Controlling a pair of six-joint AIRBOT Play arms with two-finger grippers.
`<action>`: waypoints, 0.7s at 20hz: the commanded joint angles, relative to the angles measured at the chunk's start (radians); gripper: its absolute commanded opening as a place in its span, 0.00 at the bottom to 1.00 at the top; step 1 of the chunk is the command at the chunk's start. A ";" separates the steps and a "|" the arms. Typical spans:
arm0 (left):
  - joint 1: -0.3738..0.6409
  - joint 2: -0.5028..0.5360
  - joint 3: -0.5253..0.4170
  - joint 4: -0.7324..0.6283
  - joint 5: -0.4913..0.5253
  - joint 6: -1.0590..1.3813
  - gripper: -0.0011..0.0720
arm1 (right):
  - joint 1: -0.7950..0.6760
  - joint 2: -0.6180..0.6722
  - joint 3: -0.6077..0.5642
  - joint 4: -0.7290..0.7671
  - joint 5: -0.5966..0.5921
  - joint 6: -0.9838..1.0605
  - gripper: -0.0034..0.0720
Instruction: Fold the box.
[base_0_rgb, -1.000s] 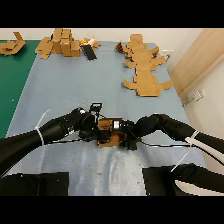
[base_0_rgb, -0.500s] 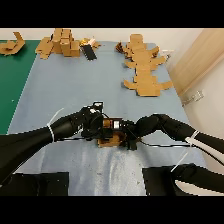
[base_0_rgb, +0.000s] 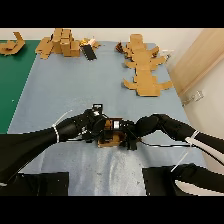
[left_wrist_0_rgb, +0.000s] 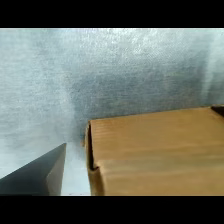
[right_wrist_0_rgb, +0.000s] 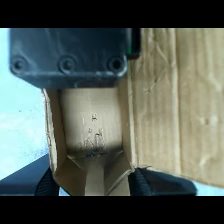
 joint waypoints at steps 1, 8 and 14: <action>-0.003 -0.002 0.000 -0.003 0.035 -0.016 0.53 | 0.001 -0.001 0.000 0.000 0.000 0.000 0.71; -0.019 -0.003 0.000 -0.018 0.076 -0.013 0.03 | 0.001 -0.001 0.000 0.000 0.000 0.000 0.71; -0.019 -0.003 0.001 -0.036 0.077 -0.014 0.59 | 0.001 -0.001 0.000 0.000 0.000 0.000 0.71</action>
